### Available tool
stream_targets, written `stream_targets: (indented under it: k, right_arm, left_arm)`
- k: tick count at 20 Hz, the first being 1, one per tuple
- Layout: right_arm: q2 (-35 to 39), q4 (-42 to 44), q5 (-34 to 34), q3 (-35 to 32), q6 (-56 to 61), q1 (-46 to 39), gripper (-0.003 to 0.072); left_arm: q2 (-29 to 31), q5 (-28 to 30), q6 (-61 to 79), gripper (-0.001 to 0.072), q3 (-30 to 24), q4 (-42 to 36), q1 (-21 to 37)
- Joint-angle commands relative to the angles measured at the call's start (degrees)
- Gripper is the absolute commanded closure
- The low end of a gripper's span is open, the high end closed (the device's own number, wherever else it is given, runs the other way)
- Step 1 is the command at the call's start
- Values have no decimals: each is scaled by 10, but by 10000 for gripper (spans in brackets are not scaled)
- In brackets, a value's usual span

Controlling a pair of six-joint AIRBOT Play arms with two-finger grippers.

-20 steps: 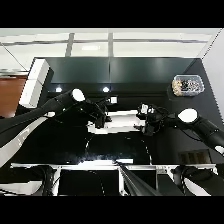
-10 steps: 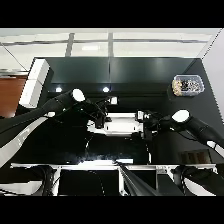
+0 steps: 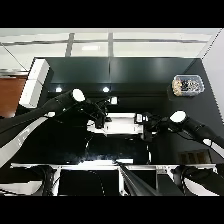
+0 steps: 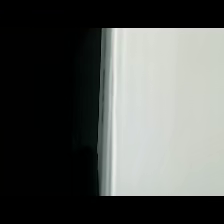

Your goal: Fold the box and place the chain.

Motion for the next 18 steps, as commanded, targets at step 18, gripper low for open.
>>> stream_targets:
  k: [18]
  right_arm:
    - [-8, -1, -29, 3, 20, 13, 12]
  left_arm:
    - [0, 1, 0, 682, 1, 0, 0]
